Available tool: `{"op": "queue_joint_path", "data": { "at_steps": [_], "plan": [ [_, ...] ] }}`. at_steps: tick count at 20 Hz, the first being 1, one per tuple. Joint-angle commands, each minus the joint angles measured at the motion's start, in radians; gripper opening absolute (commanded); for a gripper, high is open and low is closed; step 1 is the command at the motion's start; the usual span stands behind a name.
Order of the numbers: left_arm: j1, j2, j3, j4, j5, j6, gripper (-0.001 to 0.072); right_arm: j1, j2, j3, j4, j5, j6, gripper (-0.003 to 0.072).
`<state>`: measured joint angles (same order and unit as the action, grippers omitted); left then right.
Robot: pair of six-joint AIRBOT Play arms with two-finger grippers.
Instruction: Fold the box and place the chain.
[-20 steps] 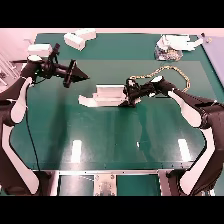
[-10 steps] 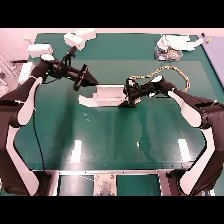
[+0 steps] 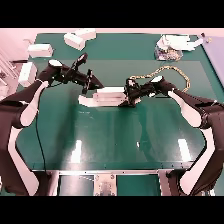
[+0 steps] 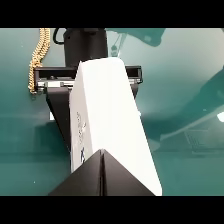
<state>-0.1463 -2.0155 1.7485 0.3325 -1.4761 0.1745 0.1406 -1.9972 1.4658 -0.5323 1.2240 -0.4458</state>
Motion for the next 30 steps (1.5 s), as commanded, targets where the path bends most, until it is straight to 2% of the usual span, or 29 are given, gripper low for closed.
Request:
{"op": "queue_joint_path", "data": {
  "at_steps": [1, 3, 5, 7, 8, 10, 12, 16, 18, 20, 26, 30],
  "plan": [
    [0.000, 0.032, -0.021, 0.001, 0.014, 0.019, 0.0009, 0.000, 0.000, 0.000, 0.000, 0.000, 0.000, 0.0591],
    [0.000, 0.093, -0.023, 0.031, 0.045, 0.032, 0.0009, 0.000, 0.000, 0.000, 0.000, 0.000, 0.000, 0.0591],
    [0.001, 0.150, -0.023, 0.076, 0.024, 0.035, 0.0009, 0.000, 0.000, 0.000, 0.000, 0.000, 0.000, 0.0591],
    [0.001, 0.201, -0.073, 0.088, 0.007, 0.040, 0.0009, 0.000, 0.000, 0.000, 0.000, 0.000, 0.000, 0.0591],
    [0.000, 0.233, -0.128, 0.090, 0.044, 0.050, 0.0009, 0.000, 0.000, 0.000, 0.000, 0.000, 0.000, 0.0591],
    [0.000, 0.306, -0.272, 0.066, 0.206, 0.109, 0.0009, 0.000, 0.000, 0.000, 0.000, 0.000, 0.000, 0.0591],
    [0.000, 0.367, -0.418, -0.022, 0.339, 0.178, 0.0009, 0.000, 0.000, 0.000, 0.000, 0.001, 0.000, 0.0591],
    [0.000, 0.406, -0.632, -0.270, 0.407, 0.328, 0.0009, 0.000, 0.000, 0.000, 0.000, 0.001, 0.000, 0.0591],
    [0.000, 0.410, -0.704, -0.334, 0.432, 0.405, 0.0008, 0.000, 0.000, 0.000, 0.000, 0.000, 0.000, 0.0591],
    [-0.001, 0.409, -0.739, -0.335, 0.458, 0.406, 0.0009, 0.000, 0.000, 0.000, 0.000, 0.000, 0.000, 0.0591],
    [-0.001, 0.409, -0.743, -0.402, 0.597, 0.401, 0.0009, 0.000, 0.000, 0.000, 0.000, 0.000, 0.000, 0.0591],
    [-0.001, 0.404, -0.718, -0.462, 0.616, 0.408, 0.0009, 0.000, 0.000, 0.000, 0.000, 0.000, 0.000, 0.0591]
  ]
}}
